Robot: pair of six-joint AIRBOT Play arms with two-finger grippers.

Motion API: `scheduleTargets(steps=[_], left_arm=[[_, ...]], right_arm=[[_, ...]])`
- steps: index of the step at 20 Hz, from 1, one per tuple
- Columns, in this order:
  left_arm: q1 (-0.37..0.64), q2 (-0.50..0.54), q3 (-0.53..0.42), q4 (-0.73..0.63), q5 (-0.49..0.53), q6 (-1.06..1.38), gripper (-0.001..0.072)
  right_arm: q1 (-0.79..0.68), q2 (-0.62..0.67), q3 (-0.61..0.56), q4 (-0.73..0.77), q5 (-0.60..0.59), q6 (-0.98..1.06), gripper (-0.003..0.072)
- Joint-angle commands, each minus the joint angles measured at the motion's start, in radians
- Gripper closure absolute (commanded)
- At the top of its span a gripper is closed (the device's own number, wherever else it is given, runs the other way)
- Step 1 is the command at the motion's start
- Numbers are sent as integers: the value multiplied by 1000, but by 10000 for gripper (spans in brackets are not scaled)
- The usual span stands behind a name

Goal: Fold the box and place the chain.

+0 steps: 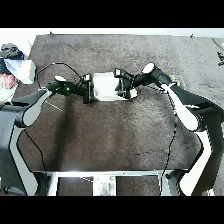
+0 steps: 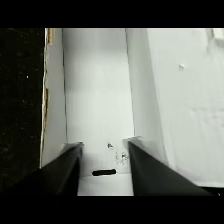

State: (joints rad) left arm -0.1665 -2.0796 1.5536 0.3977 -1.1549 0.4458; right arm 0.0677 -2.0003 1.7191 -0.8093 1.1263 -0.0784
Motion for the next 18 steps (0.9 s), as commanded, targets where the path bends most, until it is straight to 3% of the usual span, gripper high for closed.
scheduleTargets(steps=[1,2,3,8,9,11,12,13,18], left_arm=[[0,0,0,-1,-1,0,386],[0,0,0,-1,-1,0,386],[0,0,0,-1,-1,0,386],[0,0,0,-1,-1,0,386],[0,0,0,-1,-1,0,386],[0,0,0,-1,-1,0,386],[0,0,0,-1,-1,0,386],[0,0,0,-2,-1,0,386],[0,0,0,-2,-1,0,386]], right_arm=[[2,-1,0,-2,-6,0,291],[2,-1,0,-2,-6,0,255],[2,-1,0,-2,-10,1,96],[0,-1,0,-35,-14,9,103],[-1,1,0,-54,-13,16,245],[-1,10,0,-121,-12,66,441],[-2,19,0,-174,-11,111,592],[-4,30,1,-225,-5,153,677],[-55,100,1,-286,18,315,682]])
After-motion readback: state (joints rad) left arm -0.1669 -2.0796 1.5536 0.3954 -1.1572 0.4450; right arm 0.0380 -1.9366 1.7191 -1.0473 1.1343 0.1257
